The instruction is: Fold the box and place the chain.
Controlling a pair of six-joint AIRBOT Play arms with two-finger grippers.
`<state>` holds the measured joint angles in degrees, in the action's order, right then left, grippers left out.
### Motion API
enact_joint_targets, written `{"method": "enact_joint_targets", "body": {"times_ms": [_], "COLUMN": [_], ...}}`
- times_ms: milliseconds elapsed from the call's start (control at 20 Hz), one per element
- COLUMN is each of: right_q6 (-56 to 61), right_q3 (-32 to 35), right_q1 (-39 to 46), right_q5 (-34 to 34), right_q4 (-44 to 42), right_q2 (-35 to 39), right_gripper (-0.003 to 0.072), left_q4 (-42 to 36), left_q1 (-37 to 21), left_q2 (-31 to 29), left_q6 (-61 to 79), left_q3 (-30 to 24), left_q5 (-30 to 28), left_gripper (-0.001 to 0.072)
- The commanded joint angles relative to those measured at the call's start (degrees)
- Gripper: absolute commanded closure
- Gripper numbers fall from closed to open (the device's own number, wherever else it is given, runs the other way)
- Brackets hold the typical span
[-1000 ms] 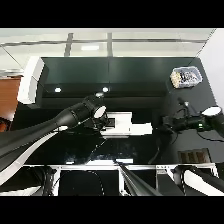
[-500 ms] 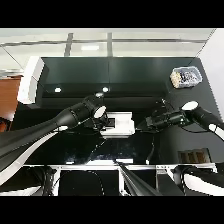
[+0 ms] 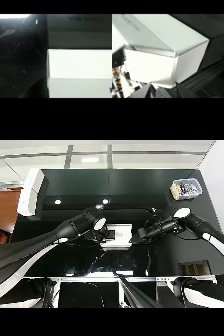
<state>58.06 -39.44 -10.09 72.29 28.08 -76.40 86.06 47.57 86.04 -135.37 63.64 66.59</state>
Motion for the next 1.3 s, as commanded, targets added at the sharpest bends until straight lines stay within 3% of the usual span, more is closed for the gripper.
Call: {"method": "enact_joint_targets", "body": {"times_ms": [0, 350, 550, 750, 1150, 1250], "right_q6": [8.3, 31.6, 47.9, 64.2, 70.0, 70.5], "right_q3": [-2.9, -12.3, -13.5, -13.5, -17.6, -17.7], "right_q1": [-5.0, -16.8, -23.6, -30.6, -34.1, -34.1], "right_q5": [-5.3, -10.9, -15.3, -15.6, -10.8, -10.7], "right_q4": [6.0, 29.8, 43.2, 56.3, 59.4, 59.0], "right_q2": [0.0, 0.0, -0.2, -1.4, -4.9, -5.0], "right_gripper": [0.0342, 0.0342, 0.0342, 0.0342, 0.0343, 0.0651], "left_q4": [0.0, 0.0, 0.0, 0.0, 0.0, 0.0], "left_q1": [0.0, 0.0, 0.0, 0.0, 0.0, 0.0], "left_q2": [0.0, 0.0, 0.0, 0.0, 0.0, 0.0], "left_q6": [0.0, 0.0, 0.0, 0.0, 0.0, 0.0], "left_q3": [0.0, 0.0, 0.0, 0.0, 0.0, 0.0], "left_q5": [0.0, 0.0, 0.0, 0.0, 0.1, 0.1], "left_gripper": [0.0684, 0.0684, 0.0684, 0.0684, 0.0684, 0.0684]}}
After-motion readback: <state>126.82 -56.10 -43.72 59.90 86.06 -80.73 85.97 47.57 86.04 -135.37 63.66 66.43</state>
